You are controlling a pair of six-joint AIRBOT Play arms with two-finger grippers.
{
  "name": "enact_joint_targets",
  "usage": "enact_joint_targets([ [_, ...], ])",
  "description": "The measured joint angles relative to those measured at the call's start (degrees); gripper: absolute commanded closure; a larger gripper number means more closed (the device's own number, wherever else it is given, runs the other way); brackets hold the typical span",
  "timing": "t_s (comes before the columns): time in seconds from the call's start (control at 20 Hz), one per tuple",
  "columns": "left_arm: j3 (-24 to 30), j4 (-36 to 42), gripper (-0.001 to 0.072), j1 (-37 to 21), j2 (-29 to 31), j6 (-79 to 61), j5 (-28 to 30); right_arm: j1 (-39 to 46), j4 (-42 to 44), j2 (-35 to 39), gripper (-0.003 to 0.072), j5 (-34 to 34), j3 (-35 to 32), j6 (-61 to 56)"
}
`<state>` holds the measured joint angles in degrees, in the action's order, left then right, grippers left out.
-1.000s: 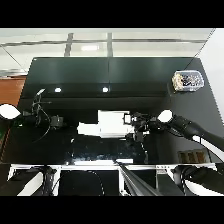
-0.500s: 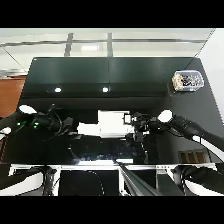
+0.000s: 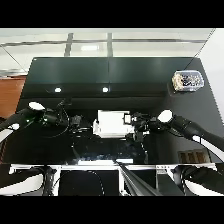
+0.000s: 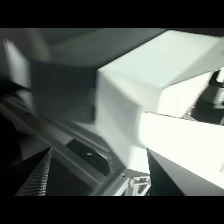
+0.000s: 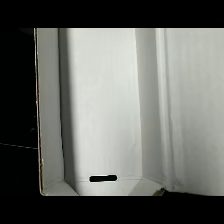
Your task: Fold the box and place the chain.
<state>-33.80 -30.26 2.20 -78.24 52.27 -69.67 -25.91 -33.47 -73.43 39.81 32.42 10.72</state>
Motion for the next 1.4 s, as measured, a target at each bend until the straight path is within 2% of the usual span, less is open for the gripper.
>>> enact_joint_targets([
  [0.15, -2.3, 0.5, 0.0004, 1.5, 0.0, 0.3, -1.4, 0.0, 0.0, 0.0, 0.0389, 0.0, 0.0, 0.0],
  [0.3, -4.6, 0.6, 0.0097, 4.4, -0.1, 2.7, -1.0, 0.0, 0.0, 0.0, 0.0389, 0.0, 0.0, 0.0],
  [0.5, -7.6, 0.1, 0.0098, 9.2, -0.1, 7.1, 0.0, 0.0, 0.0, 0.0, 0.0389, 0.0, 0.0, 0.0],
  [0.55, -8.4, -0.8, 0.0124, 10.4, -0.1, 8.8, 0.1, 0.0, 0.0, 0.0, 0.0389, 0.0, 0.0, 0.0],
  [0.6, -9.4, -2.6, 0.0164, 11.7, -0.1, 11.1, 0.3, 0.0, 0.0, 0.0, 0.0389, 0.0, 0.0, 0.0],
  [0.95, -15.8, -15.2, 0.0165, 19.7, -0.1, 25.8, 1.9, 0.0, 0.0, 0.0, 0.0389, 0.0, 0.0, 0.0],
  [1.4, -19.9, -27.2, 0.0182, 28.6, -0.1, 43.2, 6.0, 0.0, 0.0, 0.0, 0.0389, 0.0, 0.0, 0.0],
])
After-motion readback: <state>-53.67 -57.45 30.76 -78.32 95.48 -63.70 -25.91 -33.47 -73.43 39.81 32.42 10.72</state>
